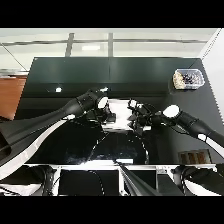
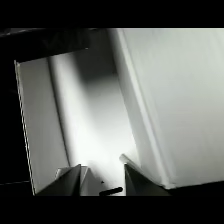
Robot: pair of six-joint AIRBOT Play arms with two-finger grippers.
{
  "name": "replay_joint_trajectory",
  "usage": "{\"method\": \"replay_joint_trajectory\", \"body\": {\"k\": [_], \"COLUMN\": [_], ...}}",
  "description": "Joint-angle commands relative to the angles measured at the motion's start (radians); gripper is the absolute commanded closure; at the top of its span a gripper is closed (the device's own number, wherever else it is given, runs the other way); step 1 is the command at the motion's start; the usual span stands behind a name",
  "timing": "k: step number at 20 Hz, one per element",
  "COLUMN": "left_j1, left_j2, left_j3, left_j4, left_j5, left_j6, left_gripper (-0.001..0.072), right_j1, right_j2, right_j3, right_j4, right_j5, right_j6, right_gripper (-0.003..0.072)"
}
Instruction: Fold the box and place the chain.
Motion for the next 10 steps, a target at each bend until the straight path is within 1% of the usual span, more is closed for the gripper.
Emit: {"method": "replay_joint_trajectory", "body": {"k": [1,3,4,5,6,7,8,10], "left_j1": [0.001,0.001,0.001,0.001,0.001,0.001,0.001,0.001], "left_j2": [0.0,0.0,0.0,0.0,0.0,0.0,0.0,0.0], "left_j3": [0.001,0.001,0.001,0.001,0.001,0.001,0.001,0.001], "left_j4": [0.0,-0.001,-0.001,-0.001,-0.001,0.0,0.0,0.0], "left_j5": [0.0,0.0,0.0,0.0,0.0,0.0,0.0,0.0], "left_j6": [0.003,0.003,0.003,0.003,0.003,0.003,0.003,0.003], "left_gripper": [0.0683,0.0683,0.0683,0.0683,0.0683,0.0683,0.0683,0.0683], "right_j1": [0.001,0.001,0.001,0.0,-0.005,-0.023,-0.056,-0.154], "right_j2": [-0.002,-0.002,-0.002,0.0,0.003,0.013,0.03,0.101], "right_j3": [-0.001,-0.001,-0.001,-0.001,0.002,0.014,0.032,0.063], "right_j4": [0.01,0.01,0.006,0.0,-0.013,-0.035,-0.061,-0.143], "right_j5": [-0.009,-0.007,-0.005,0.004,0.027,0.081,0.163,0.273], "right_j6": [0.023,0.034,0.05,0.097,0.189,0.342,0.482,0.641], "right_gripper": [0.0675,0.0426,0.058,0.0672,0.0672,0.0672,0.0673,0.0673]}}
